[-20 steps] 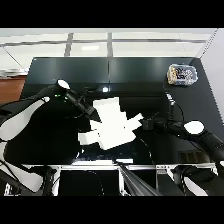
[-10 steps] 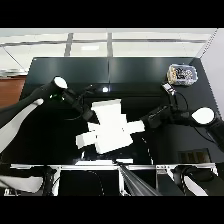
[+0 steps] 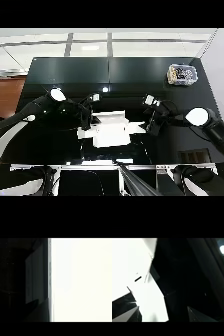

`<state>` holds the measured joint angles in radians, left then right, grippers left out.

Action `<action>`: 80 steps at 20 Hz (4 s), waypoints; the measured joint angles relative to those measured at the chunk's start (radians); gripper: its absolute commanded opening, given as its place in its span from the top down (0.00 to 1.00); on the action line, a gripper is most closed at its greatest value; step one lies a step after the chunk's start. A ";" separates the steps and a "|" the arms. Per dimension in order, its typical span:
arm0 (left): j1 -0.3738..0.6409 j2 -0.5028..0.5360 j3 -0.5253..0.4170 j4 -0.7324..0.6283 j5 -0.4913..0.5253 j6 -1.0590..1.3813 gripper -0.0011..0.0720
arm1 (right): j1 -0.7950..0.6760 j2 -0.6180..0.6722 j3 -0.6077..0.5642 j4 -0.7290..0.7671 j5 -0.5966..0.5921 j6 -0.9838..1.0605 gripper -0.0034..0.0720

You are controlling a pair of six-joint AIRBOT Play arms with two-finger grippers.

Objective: Fold the box and place the chain.

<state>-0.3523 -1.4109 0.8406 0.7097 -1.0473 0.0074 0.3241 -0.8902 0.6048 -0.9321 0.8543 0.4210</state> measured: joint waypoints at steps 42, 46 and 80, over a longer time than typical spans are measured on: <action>-0.039 0.001 -0.007 0.035 0.097 0.068 0.95 | 0.179 -0.180 0.018 0.121 -0.188 -0.237 0.02; -0.039 0.001 -0.007 0.034 0.097 0.068 0.95 | 0.153 -0.198 0.018 0.119 -0.138 -0.303 0.02; -0.040 0.001 -0.007 0.035 0.095 0.069 0.95 | 0.135 -0.332 -0.021 0.476 -0.142 -0.719 0.02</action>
<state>-0.3923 -1.4101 0.8333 0.7448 -0.9527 0.0765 0.4591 -1.2221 0.5842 -0.4557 0.7124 -0.2977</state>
